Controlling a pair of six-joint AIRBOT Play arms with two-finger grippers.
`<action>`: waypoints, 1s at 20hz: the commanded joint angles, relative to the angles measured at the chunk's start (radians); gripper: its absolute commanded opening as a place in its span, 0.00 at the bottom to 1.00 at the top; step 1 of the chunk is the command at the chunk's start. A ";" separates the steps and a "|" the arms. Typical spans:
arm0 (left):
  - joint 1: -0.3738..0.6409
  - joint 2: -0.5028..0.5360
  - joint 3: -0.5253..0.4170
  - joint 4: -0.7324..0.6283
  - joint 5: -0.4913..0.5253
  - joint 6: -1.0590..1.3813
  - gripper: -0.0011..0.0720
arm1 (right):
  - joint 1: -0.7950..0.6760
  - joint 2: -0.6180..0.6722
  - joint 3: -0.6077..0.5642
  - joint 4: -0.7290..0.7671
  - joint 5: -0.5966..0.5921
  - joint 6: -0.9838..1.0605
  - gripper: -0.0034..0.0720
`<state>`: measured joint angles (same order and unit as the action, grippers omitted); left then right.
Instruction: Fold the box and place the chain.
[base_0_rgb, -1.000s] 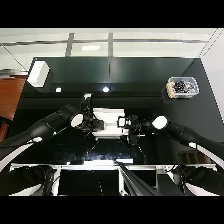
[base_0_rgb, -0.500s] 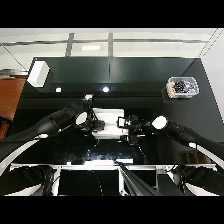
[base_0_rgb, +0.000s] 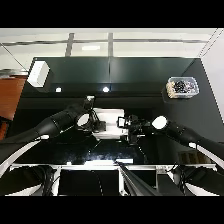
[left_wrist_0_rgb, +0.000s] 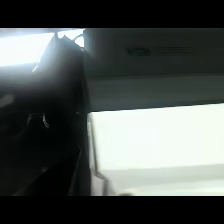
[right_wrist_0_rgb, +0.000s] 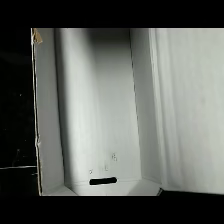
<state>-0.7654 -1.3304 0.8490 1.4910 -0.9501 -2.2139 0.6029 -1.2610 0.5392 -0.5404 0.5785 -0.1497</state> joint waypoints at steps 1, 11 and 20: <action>-0.005 0.000 0.001 -0.014 0.031 -0.002 0.33 | 0.000 0.000 0.000 0.000 0.000 0.000 0.75; -0.009 -0.019 0.003 -0.006 0.027 -0.001 0.24 | 0.000 0.000 0.000 0.000 0.000 0.000 0.75; -0.010 -0.023 0.003 -0.011 0.030 -0.019 0.06 | 0.000 0.000 0.000 0.000 0.000 0.000 0.75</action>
<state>-0.7742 -1.3521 0.8513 1.4864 -0.9264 -2.2314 0.6029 -1.2610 0.5392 -0.5411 0.5785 -0.1505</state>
